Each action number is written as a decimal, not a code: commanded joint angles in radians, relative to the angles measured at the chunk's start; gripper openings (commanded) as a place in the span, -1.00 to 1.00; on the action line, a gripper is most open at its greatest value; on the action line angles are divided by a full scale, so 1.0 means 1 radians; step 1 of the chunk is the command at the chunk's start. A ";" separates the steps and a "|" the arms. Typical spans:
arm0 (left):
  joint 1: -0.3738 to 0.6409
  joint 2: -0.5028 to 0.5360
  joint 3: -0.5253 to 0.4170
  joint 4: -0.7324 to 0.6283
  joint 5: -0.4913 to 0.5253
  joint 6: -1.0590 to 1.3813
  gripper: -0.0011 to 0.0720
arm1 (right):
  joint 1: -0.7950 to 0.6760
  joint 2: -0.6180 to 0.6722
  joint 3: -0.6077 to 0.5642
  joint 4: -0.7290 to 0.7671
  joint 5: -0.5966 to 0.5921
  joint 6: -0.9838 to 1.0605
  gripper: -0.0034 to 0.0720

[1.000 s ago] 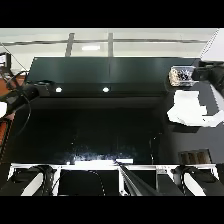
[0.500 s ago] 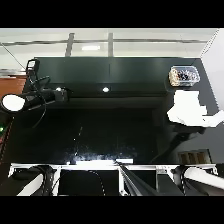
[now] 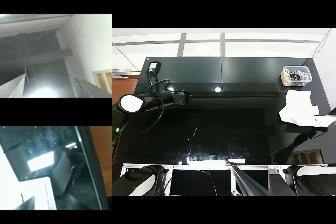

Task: Fold the box and place the chain.

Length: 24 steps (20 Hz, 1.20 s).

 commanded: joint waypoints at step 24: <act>-0.114 -0.008 -0.001 -0.016 -0.015 -0.066 0.97 | 0.599 0.875 -0.975 0.853 -0.340 -0.343 -0.87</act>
